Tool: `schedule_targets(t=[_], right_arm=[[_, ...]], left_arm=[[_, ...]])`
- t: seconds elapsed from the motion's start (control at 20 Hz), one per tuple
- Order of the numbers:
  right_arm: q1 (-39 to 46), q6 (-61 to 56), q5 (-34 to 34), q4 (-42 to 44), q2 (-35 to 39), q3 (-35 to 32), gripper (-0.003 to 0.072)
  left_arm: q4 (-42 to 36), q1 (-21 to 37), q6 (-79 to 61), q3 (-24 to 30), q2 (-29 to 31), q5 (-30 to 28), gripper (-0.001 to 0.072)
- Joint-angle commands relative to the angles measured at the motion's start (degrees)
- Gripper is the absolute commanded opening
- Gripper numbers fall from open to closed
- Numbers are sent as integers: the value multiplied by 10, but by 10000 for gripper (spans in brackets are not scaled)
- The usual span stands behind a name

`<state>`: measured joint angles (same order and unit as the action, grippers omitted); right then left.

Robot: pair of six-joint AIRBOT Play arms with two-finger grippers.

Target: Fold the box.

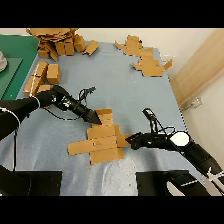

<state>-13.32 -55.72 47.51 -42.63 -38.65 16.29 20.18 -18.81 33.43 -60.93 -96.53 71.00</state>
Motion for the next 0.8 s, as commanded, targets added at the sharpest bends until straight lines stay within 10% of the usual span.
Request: schedule_targets(t=[0.0, 0.15, 0.35, 0.45, 0.75], right_arm=[[0, 0, 0, -7, 0, 0, 1], [0, 0, 0, -7, 0, 0, 2], [0, -1, -5, -7, 0, 0, 10], [1, -41, -43, -7, 0, 0, 235], [2, -133, -141, 29, 5, 14, 223]], left_arm=[[-3, 0, -7, 0, 0, 0, 224], [-2, 0, -23, 0, 0, 2, 11], [-3, -1, -78, 0, 0, -5, 10], [1, -8, -107, -1, 6, -4, 10], [29, -80, -238, 27, 133, -102, 8]])
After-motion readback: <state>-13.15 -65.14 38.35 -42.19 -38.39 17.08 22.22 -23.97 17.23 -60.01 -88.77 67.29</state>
